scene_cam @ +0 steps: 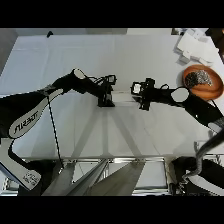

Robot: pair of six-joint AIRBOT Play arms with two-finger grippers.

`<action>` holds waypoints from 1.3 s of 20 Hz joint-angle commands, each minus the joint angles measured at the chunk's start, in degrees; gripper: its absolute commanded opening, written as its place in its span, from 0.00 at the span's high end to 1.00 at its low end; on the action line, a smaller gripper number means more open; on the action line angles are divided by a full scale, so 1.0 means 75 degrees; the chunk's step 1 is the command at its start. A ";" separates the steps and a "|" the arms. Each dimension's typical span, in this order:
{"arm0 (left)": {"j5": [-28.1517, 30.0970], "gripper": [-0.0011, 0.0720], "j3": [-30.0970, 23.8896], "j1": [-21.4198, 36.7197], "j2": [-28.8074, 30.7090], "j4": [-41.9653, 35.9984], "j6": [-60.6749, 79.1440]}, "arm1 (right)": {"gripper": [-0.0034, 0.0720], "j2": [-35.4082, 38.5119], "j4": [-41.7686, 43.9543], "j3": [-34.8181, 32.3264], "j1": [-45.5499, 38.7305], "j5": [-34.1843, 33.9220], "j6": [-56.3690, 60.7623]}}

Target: Fold the box and place the chain.

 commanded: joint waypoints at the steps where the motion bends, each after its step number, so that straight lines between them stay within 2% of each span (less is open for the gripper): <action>1: -0.0026 0.61 -0.0006 0.0000 0.0000 0.0009 0.0003 | 0.56 0.0041 -0.0015 -0.0003 0.0119 -0.0090 -0.0006; 3: -0.0026 0.61 -0.0006 0.0000 0.0000 0.0009 0.0003 | 0.57 0.0041 -0.0015 -0.0003 0.0117 -0.0087 0.0003; 5: -0.0026 0.61 -0.0006 0.0000 0.0000 0.0009 0.0003 | 0.75 0.0000 -0.0015 -0.0003 0.0117 -0.0052 0.0006; 13: -0.0026 0.61 -0.0006 0.0000 0.0000 0.0009 0.0003 | 0.74 -0.0242 -0.0015 -0.0131 0.0143 0.0061 0.0061; 19: -0.0026 0.61 -0.0006 0.0000 0.0000 0.0009 0.0003 | 0.71 -0.0242 -0.0015 -0.0131 0.0143 0.0982 0.0093; 21: -0.0026 0.61 -0.0006 0.0000 0.0000 0.0009 0.0003 | 0.57 -0.0242 -0.0015 -0.0131 0.0140 0.1023 0.0090; 23: -0.0026 0.61 -0.0006 0.0000 0.0000 0.0009 0.0003 | 0.54 -0.0242 -0.0015 -0.0131 0.0140 0.1020 0.0087; 24: -0.0026 0.61 -0.0006 0.0000 0.0000 0.0009 0.0003 | 0.49 -0.0242 -0.0017 -0.0131 0.0140 0.0988 0.0085; 26: -0.0026 0.61 -0.0006 0.0000 0.0000 0.0009 0.0003 | 0.49 -0.0216 -0.0017 -0.0131 0.0140 0.0822 0.0085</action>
